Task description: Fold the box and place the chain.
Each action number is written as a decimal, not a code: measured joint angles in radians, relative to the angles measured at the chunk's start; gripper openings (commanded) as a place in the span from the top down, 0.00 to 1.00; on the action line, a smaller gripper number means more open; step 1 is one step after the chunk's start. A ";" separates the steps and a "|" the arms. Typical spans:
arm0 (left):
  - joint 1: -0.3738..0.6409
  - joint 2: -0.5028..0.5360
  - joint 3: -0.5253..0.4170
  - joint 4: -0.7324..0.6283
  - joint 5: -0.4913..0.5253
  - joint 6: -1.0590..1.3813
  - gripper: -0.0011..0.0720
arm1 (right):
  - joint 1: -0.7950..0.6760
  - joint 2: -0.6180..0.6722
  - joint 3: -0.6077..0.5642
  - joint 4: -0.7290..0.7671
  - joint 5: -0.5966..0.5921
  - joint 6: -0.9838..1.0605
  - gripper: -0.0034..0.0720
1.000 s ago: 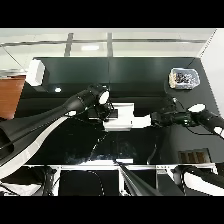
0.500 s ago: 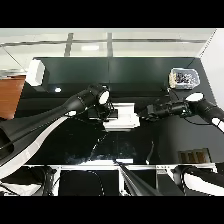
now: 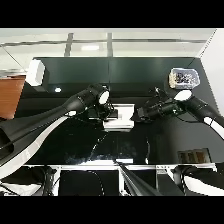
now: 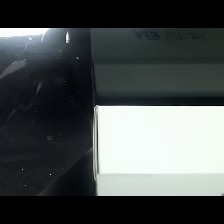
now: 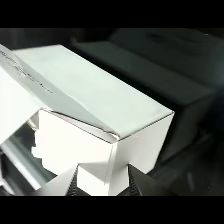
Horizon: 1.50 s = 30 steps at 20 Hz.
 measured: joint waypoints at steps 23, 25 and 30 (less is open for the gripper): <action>0.000 0.000 0.001 -0.003 0.004 -0.002 0.95 | 0.428 -0.142 0.290 -0.872 0.040 1.000 0.51; 0.000 0.000 0.001 -0.002 0.005 -0.002 0.95 | 0.431 -0.150 0.293 -0.860 0.037 1.021 0.93; 0.000 0.000 0.001 -0.001 0.000 -0.003 0.95 | 0.433 -0.161 0.295 -0.838 0.024 1.056 0.93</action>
